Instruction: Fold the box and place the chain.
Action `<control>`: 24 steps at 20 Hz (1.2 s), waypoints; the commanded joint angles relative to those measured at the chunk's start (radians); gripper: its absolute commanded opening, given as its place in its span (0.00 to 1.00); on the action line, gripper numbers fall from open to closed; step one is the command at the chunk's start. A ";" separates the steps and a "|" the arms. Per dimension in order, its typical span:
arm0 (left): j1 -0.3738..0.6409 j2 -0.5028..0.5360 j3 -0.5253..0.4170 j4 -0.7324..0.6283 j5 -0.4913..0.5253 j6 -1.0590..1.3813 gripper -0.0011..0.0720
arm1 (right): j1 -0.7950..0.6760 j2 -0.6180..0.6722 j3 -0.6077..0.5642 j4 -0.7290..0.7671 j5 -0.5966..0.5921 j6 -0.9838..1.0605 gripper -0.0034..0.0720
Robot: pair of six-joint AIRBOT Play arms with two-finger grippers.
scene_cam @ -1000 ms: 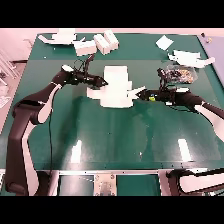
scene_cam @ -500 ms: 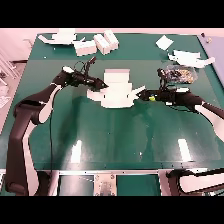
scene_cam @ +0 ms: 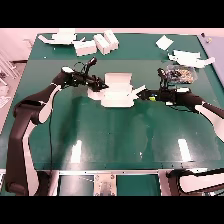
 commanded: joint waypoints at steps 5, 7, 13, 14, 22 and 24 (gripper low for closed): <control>0.005 0.000 0.000 -0.039 -0.071 0.170 0.04 | -0.089 0.004 0.000 0.000 0.068 0.000 0.40; 0.005 0.000 0.000 -0.026 -0.081 0.187 0.04 | -0.126 0.009 0.000 0.010 0.092 0.000 0.40; 0.005 0.000 -0.018 -0.005 -0.095 0.210 0.03 | -0.181 0.016 0.003 0.044 0.106 -0.001 0.40; 0.003 0.001 -0.023 -0.010 -0.088 0.211 0.03 | -0.181 0.016 0.002 0.044 0.106 -0.006 0.40; 0.003 0.009 -0.029 -0.084 -0.081 0.254 0.03 | -0.181 0.016 0.002 0.044 0.105 -0.027 0.40; 0.003 0.017 -0.029 -0.082 -0.072 0.254 0.03 | -0.181 0.016 0.003 0.044 0.105 -0.027 0.40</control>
